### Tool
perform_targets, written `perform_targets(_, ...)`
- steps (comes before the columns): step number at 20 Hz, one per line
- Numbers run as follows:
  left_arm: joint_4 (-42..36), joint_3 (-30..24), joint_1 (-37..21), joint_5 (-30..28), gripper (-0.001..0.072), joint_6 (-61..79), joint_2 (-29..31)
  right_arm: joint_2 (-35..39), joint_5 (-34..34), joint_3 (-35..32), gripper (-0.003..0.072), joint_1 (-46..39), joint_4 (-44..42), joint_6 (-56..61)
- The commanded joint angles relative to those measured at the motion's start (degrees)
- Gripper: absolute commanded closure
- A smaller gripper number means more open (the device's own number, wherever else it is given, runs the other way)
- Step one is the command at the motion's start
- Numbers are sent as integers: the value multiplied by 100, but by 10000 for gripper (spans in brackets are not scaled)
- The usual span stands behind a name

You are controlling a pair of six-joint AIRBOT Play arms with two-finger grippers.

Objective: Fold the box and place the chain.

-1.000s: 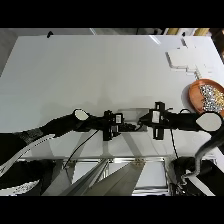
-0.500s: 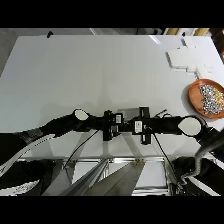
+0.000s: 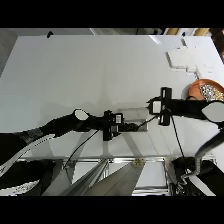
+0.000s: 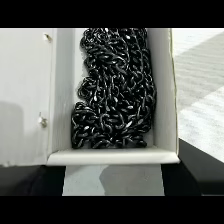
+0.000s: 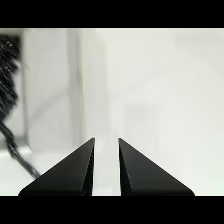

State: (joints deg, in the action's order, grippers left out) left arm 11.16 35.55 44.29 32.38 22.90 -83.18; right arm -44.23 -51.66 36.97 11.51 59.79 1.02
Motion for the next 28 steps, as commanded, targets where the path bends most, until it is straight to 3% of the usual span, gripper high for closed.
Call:
perform_targets(1, 0, -2, 2, 2, 505, 2, 4, -273, -149, 46, 509, -942, 507, 2)
perform_targets(4, 0, -2, 2, 0, 505, 2, 4, -918, -133, -173, 509, -892, 612, -286)
perform_targets(7, 0, -2, 2, 0, 505, 2, 4, -1554, -68, -385, 509, -332, 817, -1067)
perform_targets(15, 0, -2, 2, 0, 505, 2, 4, -2435, 262, -385, 509, 2, 1043, -1058)
perform_targets(21, 0, -2, 2, 0, 505, 2, 4, -2487, 254, -387, 511, 2, 1093, -1054)
perform_targets(24, 0, -2, 2, 0, 505, 2, 4, -2476, 55, -387, 588, 4, 1093, -1025)
perform_targets(28, 0, -2, 2, 0, 505, 2, 4, -2098, -61, -387, 588, 2, 1091, -979)
